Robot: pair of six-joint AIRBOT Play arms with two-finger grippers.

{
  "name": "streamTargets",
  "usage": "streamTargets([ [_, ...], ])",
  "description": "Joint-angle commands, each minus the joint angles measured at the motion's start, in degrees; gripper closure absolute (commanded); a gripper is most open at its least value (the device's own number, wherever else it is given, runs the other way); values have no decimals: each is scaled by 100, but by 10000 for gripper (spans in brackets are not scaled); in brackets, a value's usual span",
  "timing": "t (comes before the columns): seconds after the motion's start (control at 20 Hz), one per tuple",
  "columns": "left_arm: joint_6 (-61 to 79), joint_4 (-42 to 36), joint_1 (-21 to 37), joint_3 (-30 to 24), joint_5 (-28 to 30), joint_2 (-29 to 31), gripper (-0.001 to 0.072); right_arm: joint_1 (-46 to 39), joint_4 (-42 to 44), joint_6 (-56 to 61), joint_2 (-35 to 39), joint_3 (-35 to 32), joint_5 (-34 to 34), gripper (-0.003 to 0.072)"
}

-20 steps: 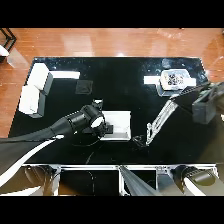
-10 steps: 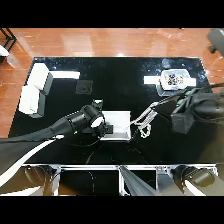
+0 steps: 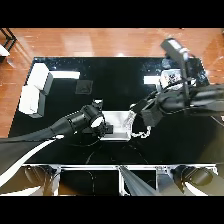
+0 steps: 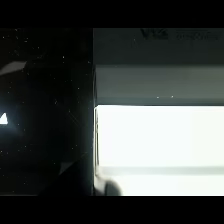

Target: Fold the box and place the chain.

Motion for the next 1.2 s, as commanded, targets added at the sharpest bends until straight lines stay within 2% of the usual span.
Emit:
streamTargets([
  [0.0,0,2,-2,0,4,0,686,269,92,-11,-286,-7,-197,669],
  [0.25,0,2,-2,0,7,0,686,280,-225,0,-505,-101,-271,669],
  [0.6,0,2,-2,0,7,0,686,280,-175,-2,-837,-785,-540,667],
  [0.95,0,4,-2,0,7,0,686,426,358,-175,-953,-1447,-1058,667],
  [1.0,0,4,-2,0,7,0,686,463,356,-173,-997,-1447,-1099,645],
  [1.1,0,7,-2,0,7,0,686,361,310,-175,-990,-1438,-1123,36],
  [1.15,0,7,-2,0,7,0,686,184,219,-177,-968,-1421,-966,-24],
])
